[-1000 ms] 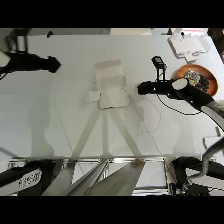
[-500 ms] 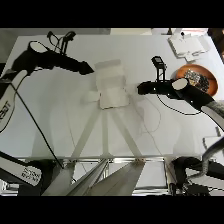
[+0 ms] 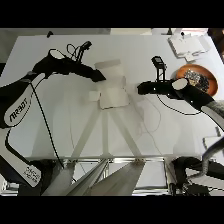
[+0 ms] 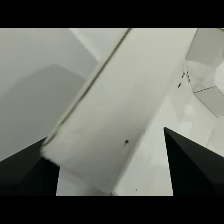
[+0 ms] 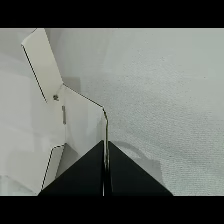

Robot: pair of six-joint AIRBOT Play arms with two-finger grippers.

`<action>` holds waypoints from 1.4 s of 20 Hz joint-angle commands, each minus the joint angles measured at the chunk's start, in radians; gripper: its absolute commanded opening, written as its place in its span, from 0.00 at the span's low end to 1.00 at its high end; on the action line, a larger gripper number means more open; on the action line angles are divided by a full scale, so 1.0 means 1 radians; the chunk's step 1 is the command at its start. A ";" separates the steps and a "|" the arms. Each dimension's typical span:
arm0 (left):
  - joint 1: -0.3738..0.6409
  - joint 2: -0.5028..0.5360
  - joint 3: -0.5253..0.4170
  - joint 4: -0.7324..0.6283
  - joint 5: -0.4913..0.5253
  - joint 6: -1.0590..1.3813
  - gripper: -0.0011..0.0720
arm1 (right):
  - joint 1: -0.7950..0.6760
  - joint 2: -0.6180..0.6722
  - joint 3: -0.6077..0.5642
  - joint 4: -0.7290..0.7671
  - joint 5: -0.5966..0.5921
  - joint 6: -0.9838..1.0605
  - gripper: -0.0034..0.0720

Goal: Fold the box and place the chain.

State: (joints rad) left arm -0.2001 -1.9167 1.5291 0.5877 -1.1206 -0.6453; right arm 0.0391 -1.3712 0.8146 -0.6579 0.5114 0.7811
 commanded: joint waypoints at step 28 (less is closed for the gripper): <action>-0.035 -0.013 0.001 -0.005 -0.047 0.242 0.03 | 0.001 0.001 0.000 0.000 -0.008 0.000 0.06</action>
State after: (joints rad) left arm -0.2340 -1.9305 1.5295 0.5827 -1.1667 -0.4034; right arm 0.0399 -1.3712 0.8143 -0.6582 0.5106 0.7811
